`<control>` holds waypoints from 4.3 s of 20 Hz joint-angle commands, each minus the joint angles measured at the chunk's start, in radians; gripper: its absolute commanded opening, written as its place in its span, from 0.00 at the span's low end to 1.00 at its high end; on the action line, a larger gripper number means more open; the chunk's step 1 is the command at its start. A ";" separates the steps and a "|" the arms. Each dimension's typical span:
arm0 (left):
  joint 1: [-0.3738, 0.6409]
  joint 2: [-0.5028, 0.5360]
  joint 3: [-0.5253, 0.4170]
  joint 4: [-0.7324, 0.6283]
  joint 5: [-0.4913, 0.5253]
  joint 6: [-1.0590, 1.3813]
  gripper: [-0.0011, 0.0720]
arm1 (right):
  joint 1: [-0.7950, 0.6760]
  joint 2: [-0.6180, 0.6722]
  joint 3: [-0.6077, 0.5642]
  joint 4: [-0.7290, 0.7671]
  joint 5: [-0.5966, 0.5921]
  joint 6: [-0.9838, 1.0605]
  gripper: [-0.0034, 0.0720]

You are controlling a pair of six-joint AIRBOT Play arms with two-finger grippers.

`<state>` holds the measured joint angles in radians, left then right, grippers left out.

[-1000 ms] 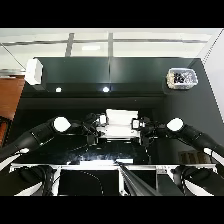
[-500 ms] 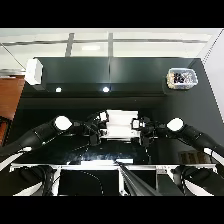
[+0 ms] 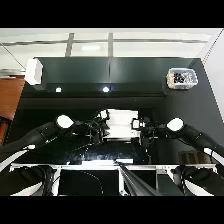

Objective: Fold the box and place the chain.

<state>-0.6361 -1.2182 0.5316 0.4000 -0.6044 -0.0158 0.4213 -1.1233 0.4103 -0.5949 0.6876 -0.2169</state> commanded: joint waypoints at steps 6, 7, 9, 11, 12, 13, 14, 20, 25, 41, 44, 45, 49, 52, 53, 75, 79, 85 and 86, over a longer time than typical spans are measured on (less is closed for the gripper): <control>-0.001 -0.009 0.001 -0.039 -0.002 0.066 0.50 | 0.000 0.001 0.000 0.000 0.000 0.000 0.75; -0.001 -0.010 0.001 -0.039 -0.002 0.065 0.43 | 0.000 0.001 0.000 0.000 0.000 0.000 0.75; -0.001 -0.010 0.001 -0.042 -0.001 0.065 0.71 | 0.000 0.001 0.000 0.000 0.000 0.000 0.75; 0.000 -0.009 0.001 -0.042 -0.002 0.065 0.58 | 0.000 0.001 0.000 0.000 0.000 0.000 0.75; 0.001 -0.007 0.001 -0.042 -0.005 0.064 0.22 | 0.000 0.001 0.000 0.000 0.000 0.000 0.75; 0.008 0.002 0.001 -0.038 -0.009 0.057 0.06 | 0.000 0.001 0.000 0.000 0.000 0.000 0.75; 0.021 0.016 0.001 -0.033 -0.009 0.022 0.06 | 0.000 0.001 0.000 0.000 0.000 0.000 0.75; 0.293 0.216 0.001 0.221 -0.145 -0.466 0.06 | 0.000 0.001 0.000 0.000 0.000 0.000 0.75; 0.662 0.270 -0.002 0.222 -0.476 -0.571 0.06 | 0.000 0.001 0.000 0.000 0.000 0.000 0.75; 0.511 -0.109 -0.097 0.087 -0.399 -1.098 0.06 | 0.000 0.001 0.000 0.000 0.000 0.000 0.75; 0.439 -0.109 -0.057 0.079 -0.398 -1.062 0.06 | 0.000 0.001 0.000 0.000 0.000 0.000 0.75; 0.430 -0.109 -0.043 0.076 -0.396 -1.062 0.06 | 0.000 0.001 0.000 0.000 0.000 0.000 0.75; 0.426 -0.109 0.021 0.059 -0.470 -1.030 0.17 | 0.000 0.001 0.000 0.000 0.000 0.000 0.75; 0.426 -0.109 0.080 0.067 -0.500 -1.030 0.70 | 0.000 0.001 0.000 0.000 0.000 0.001 0.75; 0.426 -0.109 0.092 0.067 -0.506 -1.030 0.83 | 0.000 0.001 0.000 0.000 0.000 0.000 0.75; -0.019 0.007 0.142 0.513 -0.131 -1.659 0.95 | 0.000 0.001 0.000 0.000 -0.001 0.001 0.75; -0.050 0.006 0.165 0.639 -0.141 -1.773 0.95 | 0.000 0.001 0.000 0.000 0.000 0.001 0.75; -0.135 -0.021 0.216 0.826 -0.190 -1.963 0.95 | 0.000 0.001 0.000 0.000 -0.001 0.000 0.75; -0.153 -0.026 0.233 0.880 -0.200 -2.019 0.95 | 0.000 0.001 0.000 0.000 -0.001 0.000 0.75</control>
<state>-0.7444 -1.2320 0.7284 1.1473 -0.7841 -1.8973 0.4213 -1.1233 0.4103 -0.5953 0.6872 -0.2165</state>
